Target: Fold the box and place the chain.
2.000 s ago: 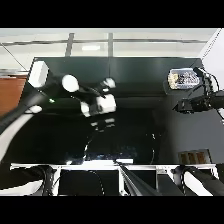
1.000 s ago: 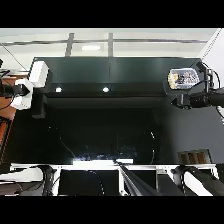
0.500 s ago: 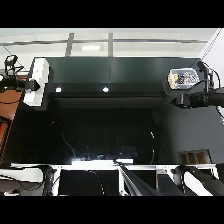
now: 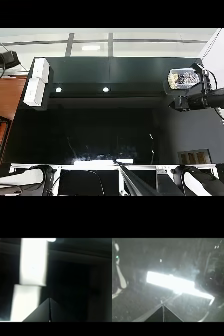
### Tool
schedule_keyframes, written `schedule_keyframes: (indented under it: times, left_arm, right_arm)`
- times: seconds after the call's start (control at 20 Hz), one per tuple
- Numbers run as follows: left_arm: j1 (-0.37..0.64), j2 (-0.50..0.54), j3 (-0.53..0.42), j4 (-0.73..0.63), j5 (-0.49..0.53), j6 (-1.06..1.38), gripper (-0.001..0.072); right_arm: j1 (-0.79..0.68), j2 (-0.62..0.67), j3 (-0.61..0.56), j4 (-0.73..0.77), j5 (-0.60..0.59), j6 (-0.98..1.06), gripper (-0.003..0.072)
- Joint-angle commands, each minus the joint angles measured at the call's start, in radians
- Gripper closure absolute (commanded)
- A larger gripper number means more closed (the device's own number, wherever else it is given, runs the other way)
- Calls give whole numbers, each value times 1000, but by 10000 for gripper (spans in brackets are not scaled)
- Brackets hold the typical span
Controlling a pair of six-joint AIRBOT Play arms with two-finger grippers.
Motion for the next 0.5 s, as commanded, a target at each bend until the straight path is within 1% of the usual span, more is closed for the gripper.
schedule_keyframes:
  times: [0.0,0.05,0.1,0.15,0.2,0.25,0.3,0.35,0.4,0.45]
  left_arm:
    - [-63,155,-36,-49,-151,-52,690]
    - [-110,231,-120,-49,-121,-42,690]
    - [-169,330,-243,-49,-54,-40,690]
    - [-229,435,-384,-49,41,-41,690]
    - [-300,550,-553,-46,154,-29,689]
    - [-363,652,-708,-17,238,-3,689]
    - [-415,754,-861,26,304,-37,689]
    - [-438,830,-962,55,325,-94,688]
    - [-436,893,-1033,82,317,-163,688]
    - [-425,938,-1074,94,315,-192,687]
  right_arm:
    - [6,115,-22,-74,-78,-4,671]
    - [6,181,-63,-74,-219,-5,671]
    - [8,248,-121,-75,-370,-9,671]
    - [8,298,-183,-77,-486,-31,671]
    - [7,330,-248,-84,-584,-51,670]
    - [7,337,-300,-106,-639,-50,670]
    - [7,334,-330,-130,-643,-50,670]
    - [7,333,-346,-146,-634,-50,670]
    - [7,333,-346,-150,-626,-50,669]
    - [7,333,-346,-149,-626,-50,669]
